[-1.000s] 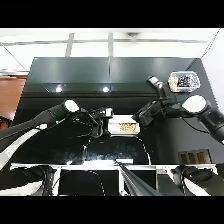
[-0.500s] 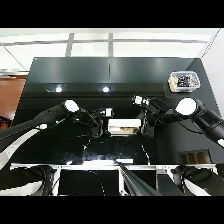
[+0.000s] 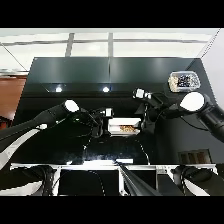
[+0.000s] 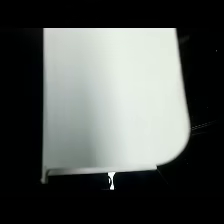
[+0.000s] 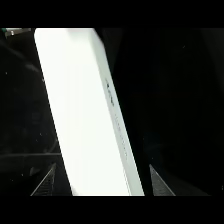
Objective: Fold the box and place the chain.
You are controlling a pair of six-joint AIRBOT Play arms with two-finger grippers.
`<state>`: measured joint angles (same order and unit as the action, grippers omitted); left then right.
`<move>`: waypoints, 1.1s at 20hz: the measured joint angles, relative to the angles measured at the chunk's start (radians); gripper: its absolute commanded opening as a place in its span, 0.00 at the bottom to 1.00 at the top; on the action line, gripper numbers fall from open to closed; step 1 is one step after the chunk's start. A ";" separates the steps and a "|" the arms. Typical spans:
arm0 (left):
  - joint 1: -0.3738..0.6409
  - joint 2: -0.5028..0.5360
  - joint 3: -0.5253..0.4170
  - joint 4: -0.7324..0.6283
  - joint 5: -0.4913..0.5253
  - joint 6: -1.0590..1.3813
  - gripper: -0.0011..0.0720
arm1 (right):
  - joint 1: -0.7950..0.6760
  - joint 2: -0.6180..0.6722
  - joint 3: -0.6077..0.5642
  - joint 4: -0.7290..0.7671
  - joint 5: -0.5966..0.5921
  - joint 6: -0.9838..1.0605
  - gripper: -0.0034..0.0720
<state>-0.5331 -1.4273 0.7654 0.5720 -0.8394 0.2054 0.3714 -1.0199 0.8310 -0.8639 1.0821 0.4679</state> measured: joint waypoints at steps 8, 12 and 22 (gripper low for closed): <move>0.000 0.000 0.000 0.000 0.000 0.000 0.78 | -0.044 -0.024 -0.055 0.075 -0.087 0.034 0.89; 0.000 0.000 0.000 0.000 0.000 0.000 0.78 | -0.048 -0.045 -0.096 0.085 -0.108 -0.013 0.72; -0.001 0.000 0.000 0.000 0.000 0.000 0.78 | -0.048 -0.056 -0.112 0.076 -0.086 -0.083 0.69</move>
<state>-0.5339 -1.4273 0.7654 0.5720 -0.8398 0.2050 0.3229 -1.0760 0.7189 -0.7876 0.9962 0.3851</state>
